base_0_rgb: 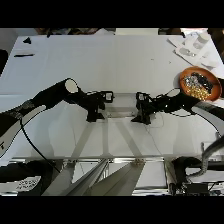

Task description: Fold the box and place the chain.

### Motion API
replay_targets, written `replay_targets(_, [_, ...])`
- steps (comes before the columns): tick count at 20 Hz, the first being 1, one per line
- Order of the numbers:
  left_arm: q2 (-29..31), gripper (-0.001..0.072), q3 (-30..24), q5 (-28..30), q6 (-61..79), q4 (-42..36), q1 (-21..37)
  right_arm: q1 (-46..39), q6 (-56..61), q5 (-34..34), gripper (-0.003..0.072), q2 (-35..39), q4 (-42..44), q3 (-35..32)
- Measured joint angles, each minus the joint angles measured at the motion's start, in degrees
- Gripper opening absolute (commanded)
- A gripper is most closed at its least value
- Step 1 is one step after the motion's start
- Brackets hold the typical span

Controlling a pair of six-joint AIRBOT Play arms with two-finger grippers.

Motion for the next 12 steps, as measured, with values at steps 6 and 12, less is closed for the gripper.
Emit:
replay_targets(6, [-0.2,0.0389,0.0,-0.5,0.5,-0.5,0.0,0.0,0.0,0.0,0.0429,0.0,0.0,0.0])
replay_targets(12, [-1.4,0.0382,0.0,1.3,0.6,-1.0,0.0,0.0,0.0,0.0,0.0429,0.0,0.0,0.0])
